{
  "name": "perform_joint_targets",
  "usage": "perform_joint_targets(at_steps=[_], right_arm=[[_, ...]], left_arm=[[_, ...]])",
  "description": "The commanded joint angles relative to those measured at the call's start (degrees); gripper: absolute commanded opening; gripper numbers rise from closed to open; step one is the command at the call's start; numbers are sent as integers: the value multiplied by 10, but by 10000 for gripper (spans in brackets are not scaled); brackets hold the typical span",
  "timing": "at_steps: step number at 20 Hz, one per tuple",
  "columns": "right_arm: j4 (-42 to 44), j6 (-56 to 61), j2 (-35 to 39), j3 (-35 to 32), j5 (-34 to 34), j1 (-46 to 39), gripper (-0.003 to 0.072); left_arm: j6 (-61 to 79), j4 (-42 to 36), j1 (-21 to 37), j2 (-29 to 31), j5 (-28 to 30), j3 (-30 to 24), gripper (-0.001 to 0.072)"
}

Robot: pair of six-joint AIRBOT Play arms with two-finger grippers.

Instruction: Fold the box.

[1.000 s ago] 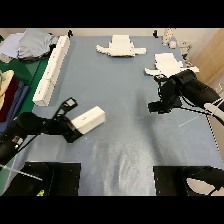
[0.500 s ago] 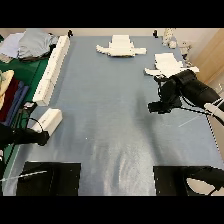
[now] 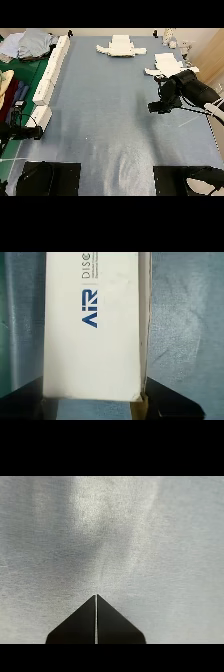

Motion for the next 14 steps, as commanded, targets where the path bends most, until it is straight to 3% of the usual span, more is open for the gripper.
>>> perform_joint_targets(at_steps=[1, 5, 14], right_arm=[[0, 0, 0, 0, 0, 0, 16], [0, 0, 0, 0, 0, 0, 16], [0, 0, 0, 0, 0, 0, 16]], left_arm=[[31, -9, 5, -58, 50, 1, 471], [37, -8, 5, -93, 80, 0, 471], [24, 4, 5, -95, 153, 3, 471]])
